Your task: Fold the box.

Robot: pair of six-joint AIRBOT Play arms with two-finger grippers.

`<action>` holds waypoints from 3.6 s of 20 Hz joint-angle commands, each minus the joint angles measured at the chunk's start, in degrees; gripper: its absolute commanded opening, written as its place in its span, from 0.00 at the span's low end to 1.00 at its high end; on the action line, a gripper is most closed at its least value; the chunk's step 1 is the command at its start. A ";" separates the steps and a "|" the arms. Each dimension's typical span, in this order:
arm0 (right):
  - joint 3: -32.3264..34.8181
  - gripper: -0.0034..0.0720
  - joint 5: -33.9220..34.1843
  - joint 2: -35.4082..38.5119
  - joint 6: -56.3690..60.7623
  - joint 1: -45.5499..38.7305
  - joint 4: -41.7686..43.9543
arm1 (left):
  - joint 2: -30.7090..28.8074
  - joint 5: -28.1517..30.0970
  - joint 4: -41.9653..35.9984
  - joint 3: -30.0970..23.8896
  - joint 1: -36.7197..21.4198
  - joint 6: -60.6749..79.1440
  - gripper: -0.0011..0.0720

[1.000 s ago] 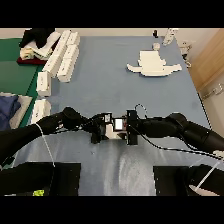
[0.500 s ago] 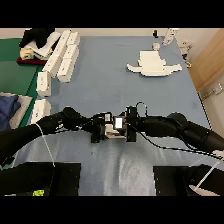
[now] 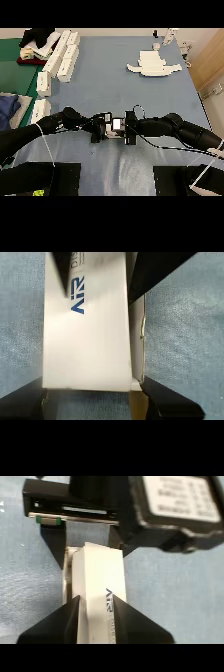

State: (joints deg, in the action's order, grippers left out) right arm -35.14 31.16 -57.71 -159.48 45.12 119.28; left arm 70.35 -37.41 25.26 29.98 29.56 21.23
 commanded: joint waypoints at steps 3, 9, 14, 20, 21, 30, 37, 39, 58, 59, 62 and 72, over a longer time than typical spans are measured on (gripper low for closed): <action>0.00 0.39 3.96 -0.13 0.00 0.02 1.64 | 0.00 -0.07 0.04 0.04 0.00 -0.07 0.51; -0.02 0.50 4.09 -0.04 0.00 0.02 2.05 | 0.00 -0.07 0.04 0.04 0.00 -0.07 0.51; -0.02 0.63 4.83 2.12 0.04 0.00 2.27 | 0.00 -0.07 0.02 0.04 0.00 -0.04 0.51; 3.93 0.32 1.07 9.55 16.09 -2.08 12.35 | 0.00 -0.07 0.02 0.04 0.00 -0.04 0.51; 6.58 0.09 -3.76 10.84 16.13 -2.38 16.55 | 0.00 -0.07 0.02 0.04 0.00 -0.04 0.51; 18.43 0.05 -29.27 10.45 24.94 7.52 19.78 | 0.00 -0.07 0.04 0.04 0.00 -0.07 0.51; 19.43 0.05 -28.55 6.58 27.10 9.70 19.58 | 0.00 -0.07 0.04 0.04 0.00 -0.04 0.51; 20.11 0.05 -28.59 6.60 27.08 9.94 19.54 | 0.00 -0.07 0.02 0.04 0.00 -0.04 0.51; 20.06 0.05 -28.98 5.40 27.08 9.86 18.08 | 0.00 -0.07 0.02 0.04 0.00 -0.07 0.51; 20.06 0.05 -29.00 5.79 27.06 9.86 18.08 | 0.00 -0.04 0.02 0.04 0.00 -0.04 0.51; 20.02 0.05 -29.51 7.78 27.04 9.86 18.03 | 0.00 -0.07 0.02 0.04 0.00 -0.04 0.51; 13.00 0.05 -22.45 11.58 27.02 1.81 9.66 | 0.00 -0.04 0.04 0.04 0.00 -0.04 0.51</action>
State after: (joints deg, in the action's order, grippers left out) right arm -19.31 4.51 -46.50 -132.46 50.52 132.60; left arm 70.35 -37.47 25.23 29.95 29.58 21.04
